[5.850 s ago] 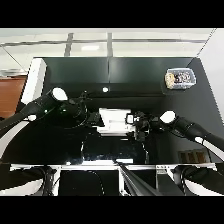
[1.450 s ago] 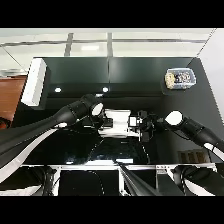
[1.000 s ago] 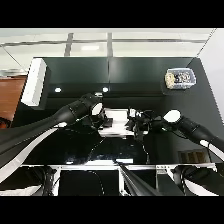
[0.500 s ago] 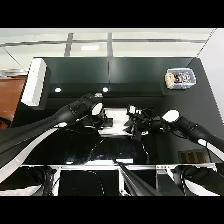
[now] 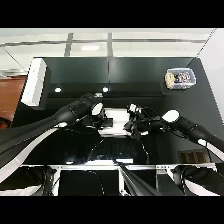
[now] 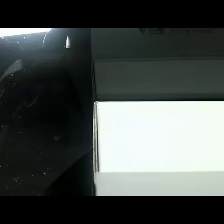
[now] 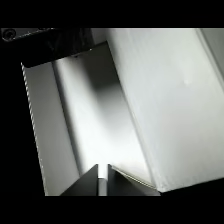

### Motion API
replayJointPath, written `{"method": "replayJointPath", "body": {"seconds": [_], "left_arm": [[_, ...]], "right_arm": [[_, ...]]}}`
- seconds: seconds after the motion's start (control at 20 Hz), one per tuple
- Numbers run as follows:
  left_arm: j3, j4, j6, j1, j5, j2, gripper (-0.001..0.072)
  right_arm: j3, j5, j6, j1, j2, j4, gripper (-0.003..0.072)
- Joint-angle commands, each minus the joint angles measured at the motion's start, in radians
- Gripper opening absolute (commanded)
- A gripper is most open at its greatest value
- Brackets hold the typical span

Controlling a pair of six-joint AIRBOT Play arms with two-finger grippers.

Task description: Fold the box and place the chain.

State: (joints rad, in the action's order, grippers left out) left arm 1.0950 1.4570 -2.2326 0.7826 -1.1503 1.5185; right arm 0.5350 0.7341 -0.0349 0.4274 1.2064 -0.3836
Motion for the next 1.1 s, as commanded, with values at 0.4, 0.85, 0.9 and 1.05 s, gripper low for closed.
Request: {"method": "replayJointPath", "body": {"seconds": [0.4,0.85,0.9,1.05], "left_arm": [[0.001,0.001,0.011,0.0,0.017,-0.001,0.0027],[0.001,0.0,0.01,0.0,0.016,-0.001,0.0027],[0.001,0.0,0.01,0.0,0.016,-0.001,0.0027],[0.001,0.001,0.011,0.0,0.017,-0.001,0.0027]], "right_arm": [[-0.013,0.286,-0.983,-0.591,-0.273,-0.379,0.0013],[-0.163,0.209,-1.032,-0.41,-0.061,-0.167,0.0014],[-0.161,0.153,-0.985,-0.354,-0.031,-0.076,0.0015],[-0.088,0.149,-0.856,-0.27,0.026,0.011,0.0089]]}}
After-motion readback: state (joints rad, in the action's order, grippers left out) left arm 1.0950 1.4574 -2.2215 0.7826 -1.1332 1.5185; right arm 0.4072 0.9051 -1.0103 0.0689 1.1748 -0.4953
